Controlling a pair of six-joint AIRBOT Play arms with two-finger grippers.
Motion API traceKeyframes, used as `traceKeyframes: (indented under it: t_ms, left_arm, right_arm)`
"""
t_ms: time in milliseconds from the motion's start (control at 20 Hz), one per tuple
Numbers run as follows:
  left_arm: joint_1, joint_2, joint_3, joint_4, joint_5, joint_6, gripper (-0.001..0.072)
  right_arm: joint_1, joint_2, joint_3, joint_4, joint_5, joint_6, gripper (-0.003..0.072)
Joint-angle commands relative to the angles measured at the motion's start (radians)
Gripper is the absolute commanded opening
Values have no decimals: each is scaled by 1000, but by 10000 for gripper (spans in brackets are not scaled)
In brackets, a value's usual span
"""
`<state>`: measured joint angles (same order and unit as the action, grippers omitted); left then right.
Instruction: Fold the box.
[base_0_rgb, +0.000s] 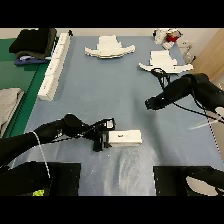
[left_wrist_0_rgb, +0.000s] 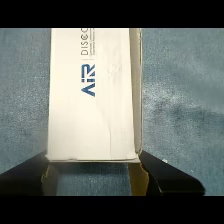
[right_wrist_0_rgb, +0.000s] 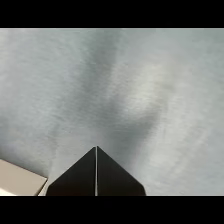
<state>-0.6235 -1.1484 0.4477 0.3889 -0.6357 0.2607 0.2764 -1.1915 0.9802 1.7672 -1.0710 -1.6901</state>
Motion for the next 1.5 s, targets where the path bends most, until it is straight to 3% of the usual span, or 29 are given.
traceKeyframes:
  t_ms: [0,600,750,850,1000,1200,1350,1450]
  left_arm:
    - [0,0,1,1,0,0,540]
    - [2,11,2,-2,0,-35,540]
    - [25,81,1,26,-3,-130,540]
    - [65,167,1,118,-2,-259,540]
    - [194,340,1,402,-48,-710,540]
    - [445,549,1,741,-280,-1102,540]
    - [669,628,0,844,-405,-1181,541]
    - [797,652,-5,846,-413,-1177,540]
  right_arm:
    - [-36,-69,50,-10,-54,16,16]
    - [-36,-71,50,-9,-54,16,16]
    - [-36,-71,50,-9,-54,16,16]
    - [-36,-71,50,-9,-55,16,16]
    - [-36,-71,50,-10,-55,16,16]
    - [-36,-71,50,-9,-55,16,16]
    - [-36,-71,50,-9,-55,16,16]
    - [-36,-71,50,-9,-55,16,16]
